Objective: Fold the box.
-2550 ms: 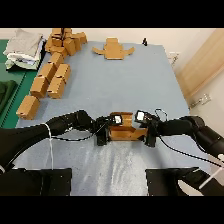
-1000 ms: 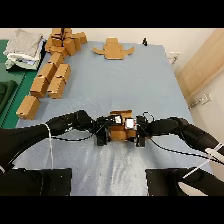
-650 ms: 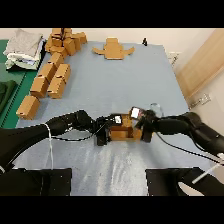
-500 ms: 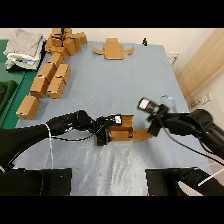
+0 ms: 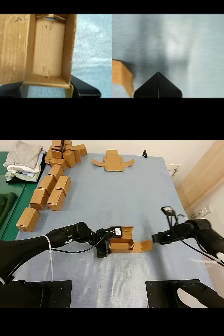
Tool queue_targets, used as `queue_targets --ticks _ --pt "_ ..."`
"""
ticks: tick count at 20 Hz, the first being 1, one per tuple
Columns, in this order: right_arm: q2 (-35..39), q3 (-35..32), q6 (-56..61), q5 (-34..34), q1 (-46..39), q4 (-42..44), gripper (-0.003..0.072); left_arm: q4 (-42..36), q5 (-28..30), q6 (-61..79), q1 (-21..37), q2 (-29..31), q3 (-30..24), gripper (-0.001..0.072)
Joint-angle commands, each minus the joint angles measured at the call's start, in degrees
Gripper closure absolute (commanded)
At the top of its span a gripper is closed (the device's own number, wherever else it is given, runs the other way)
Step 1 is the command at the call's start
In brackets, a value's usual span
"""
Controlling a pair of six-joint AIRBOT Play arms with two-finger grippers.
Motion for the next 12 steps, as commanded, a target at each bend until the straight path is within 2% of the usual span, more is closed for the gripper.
queue_targets --ticks 1,4,8,9,10,12 --pt "-7.3 -0.6 -5.6 -1.3 2.1 17.4 0.0684 0.0 0.0 0.0 0.0 0.0 0.0 0.023" --pt "-7.1 -0.5 -5.6 -1.3 6.7 18.6 0.0684 0.0 0.0 0.0 0.0 0.0 0.0 0.023" --pt "-1.6 -0.5 -3.9 -1.4 10.1 19.9 0.0682 0.0 0.0 0.0 0.0 0.0 0.0 0.023" --pt "0.2 -0.4 -3.1 -1.4 10.1 19.8 0.0658 0.0 0.0 0.0 0.0 0.0 0.0 0.023" --pt "2.0 -0.4 -2.6 -1.3 10.1 19.7 0.0579 0.0 0.0 0.0 0.0 0.0 0.0 0.023" --pt "4.3 -0.4 -2.5 -1.2 10.1 19.5 0.0568 0.0 0.0 0.0 0.0 0.0 0.0 0.023"
